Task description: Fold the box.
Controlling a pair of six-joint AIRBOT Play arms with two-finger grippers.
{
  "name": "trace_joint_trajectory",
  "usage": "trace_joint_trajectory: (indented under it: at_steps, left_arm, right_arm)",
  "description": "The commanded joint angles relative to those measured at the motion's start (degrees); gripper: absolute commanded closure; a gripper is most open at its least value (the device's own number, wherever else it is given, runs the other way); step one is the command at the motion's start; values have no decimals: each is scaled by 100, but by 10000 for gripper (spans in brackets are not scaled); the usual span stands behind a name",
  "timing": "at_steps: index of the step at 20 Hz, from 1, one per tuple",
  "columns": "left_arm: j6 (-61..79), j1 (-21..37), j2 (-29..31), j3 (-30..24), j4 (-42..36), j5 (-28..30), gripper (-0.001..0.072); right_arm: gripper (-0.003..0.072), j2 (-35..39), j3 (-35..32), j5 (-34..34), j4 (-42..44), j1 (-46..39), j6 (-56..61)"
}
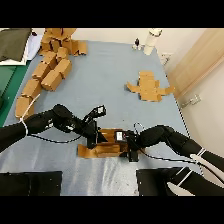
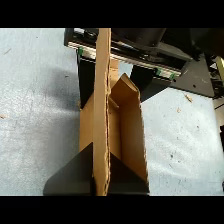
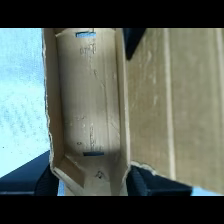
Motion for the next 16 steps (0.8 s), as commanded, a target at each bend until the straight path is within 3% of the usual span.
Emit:
trace_joint_trajectory:
  at_steps: [1, 16]
  left_arm:
    - [0, 7, -4, 7, 0, 0, 697]
    - [0, 7, -4, 7, -22, -4, 697]
  right_arm:
    - [217, -2, 0, 39, 33, 4, 2]
    - [223, -2, 0, 101, 33, 4, 2]
